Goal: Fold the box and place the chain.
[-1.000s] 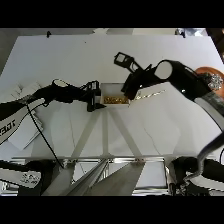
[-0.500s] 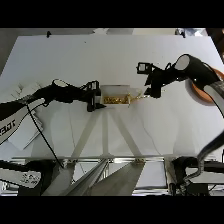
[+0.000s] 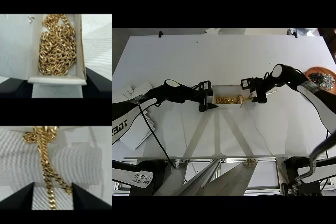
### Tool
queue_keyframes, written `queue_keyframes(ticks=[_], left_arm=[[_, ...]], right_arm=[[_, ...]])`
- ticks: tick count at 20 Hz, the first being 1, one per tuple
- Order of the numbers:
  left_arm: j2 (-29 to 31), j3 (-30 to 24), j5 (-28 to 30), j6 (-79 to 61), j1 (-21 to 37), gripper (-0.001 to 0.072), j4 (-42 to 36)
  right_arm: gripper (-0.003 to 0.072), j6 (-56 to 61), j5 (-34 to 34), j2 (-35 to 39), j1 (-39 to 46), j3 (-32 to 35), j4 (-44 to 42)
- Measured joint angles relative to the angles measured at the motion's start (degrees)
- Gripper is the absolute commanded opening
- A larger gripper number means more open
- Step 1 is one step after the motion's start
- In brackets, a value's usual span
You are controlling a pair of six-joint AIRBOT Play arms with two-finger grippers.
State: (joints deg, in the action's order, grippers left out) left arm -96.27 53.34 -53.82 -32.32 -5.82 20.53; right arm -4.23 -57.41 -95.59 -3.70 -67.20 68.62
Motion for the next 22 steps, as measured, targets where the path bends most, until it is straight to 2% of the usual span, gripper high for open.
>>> queue_keyframes(ticks=[1,6,10,17,22], left_arm=[[0.00,0.00,0.00,0.00,0.00,0.0343,0.00],[0.00,0.00,0.00,0.02,0.00,0.0343,0.00],[0.00,0.00,0.00,0.02,0.00,0.0343,0.00],[0.00,0.00,0.00,0.02,0.00,0.0343,-0.02],[0.00,0.00,0.00,0.00,0.00,0.0343,-0.09]], right_arm=[[0.0009,0.55,-0.20,-0.28,-0.24,0.00,1.16],[0.0011,7.43,0.79,-0.46,-1.01,0.02,6.58],[0.0011,15.45,0.46,3.30,-2.43,0.17,7.87],[0.0011,25.03,-0.15,12.90,-6.56,-0.02,-12.96],[0.0009,26.01,5.05,14.49,-11.63,-0.07,-23.85]])
